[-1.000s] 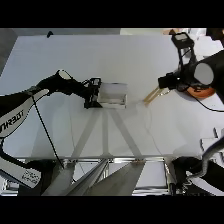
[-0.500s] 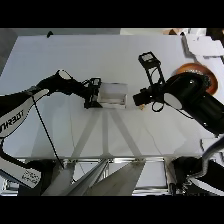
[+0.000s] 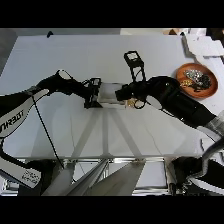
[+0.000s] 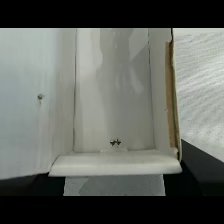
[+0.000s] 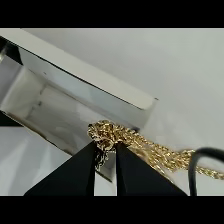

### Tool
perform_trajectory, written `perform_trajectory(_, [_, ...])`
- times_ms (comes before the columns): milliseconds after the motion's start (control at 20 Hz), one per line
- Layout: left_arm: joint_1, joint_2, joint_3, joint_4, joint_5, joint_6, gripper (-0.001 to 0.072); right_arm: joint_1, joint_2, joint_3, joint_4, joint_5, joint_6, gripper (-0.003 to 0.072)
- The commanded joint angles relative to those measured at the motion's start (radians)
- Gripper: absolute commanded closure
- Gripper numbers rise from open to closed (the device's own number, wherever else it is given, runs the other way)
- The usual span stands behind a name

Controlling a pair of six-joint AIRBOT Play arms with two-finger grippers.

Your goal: Fold the box and place the chain.

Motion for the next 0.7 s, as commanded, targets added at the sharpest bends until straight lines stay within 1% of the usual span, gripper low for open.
perform_trajectory(0, [0.001,0.000,0.000,0.000,0.000,0.000,0.0434,0.002,-0.028,0.000,0.034,-0.107,0.003,0.0683])
perform_trajectory(300, [0.001,0.000,0.000,0.000,0.000,0.000,0.0434,0.004,-0.032,0.000,0.063,-0.184,-0.006,0.0683])
perform_trajectory(500, [0.001,0.000,0.000,0.000,0.000,0.000,0.0434,0.029,-0.047,0.005,0.055,-0.180,-0.011,0.0682])
perform_trajectory(650, [0.001,0.000,0.000,0.000,0.000,0.000,0.0434,0.058,-0.098,0.039,0.055,-0.158,-0.039,0.0682])
